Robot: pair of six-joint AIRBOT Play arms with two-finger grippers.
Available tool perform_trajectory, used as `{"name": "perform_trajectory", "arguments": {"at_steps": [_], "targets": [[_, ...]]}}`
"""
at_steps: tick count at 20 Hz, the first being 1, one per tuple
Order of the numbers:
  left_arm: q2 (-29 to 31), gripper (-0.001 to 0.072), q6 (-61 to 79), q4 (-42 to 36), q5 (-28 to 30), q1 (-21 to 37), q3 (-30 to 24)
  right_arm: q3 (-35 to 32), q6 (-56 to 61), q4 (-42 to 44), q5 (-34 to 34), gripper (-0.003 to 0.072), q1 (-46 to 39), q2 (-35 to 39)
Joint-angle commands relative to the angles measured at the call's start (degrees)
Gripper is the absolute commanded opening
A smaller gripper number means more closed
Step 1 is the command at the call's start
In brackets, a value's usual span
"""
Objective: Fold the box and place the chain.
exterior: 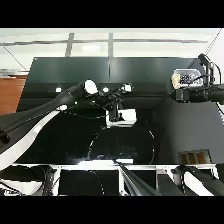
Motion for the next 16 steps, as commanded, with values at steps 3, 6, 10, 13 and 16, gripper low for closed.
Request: {"name": "perform_trajectory", "arguments": {"at_steps": [3, 6, 10, 13, 16], "targets": [[-0.4, 0.0713, -1.1, 1.9, -5.1, -0.1, 0.2, -1.3, -0.1, -0.1, -1.0, 0.0014, 0.0, 0.0], [-0.4, 0.0713, -1.1, 4.3, -4.8, -0.7, 0.2, -1.3, -0.1, -0.1, -1.1, 0.0014, 0.0, 0.0], [-1.4, 0.0714, -0.6, 11.3, -2.1, -4.1, 0.2, -1.3, 0.0, -0.1, -1.2, 0.0014, 0.0, 0.0], [-2.8, 0.0684, -0.5, 14.8, 0.3, -6.1, 0.2, -1.3, 0.0, -0.1, -1.3, 0.0015, 0.0, 0.0], [-1.6, 0.0352, -1.8, 15.0, -0.4, -5.7, 0.2, -1.3, 0.0, -0.1, -1.3, 0.0014, 0.0, 0.0]]}}
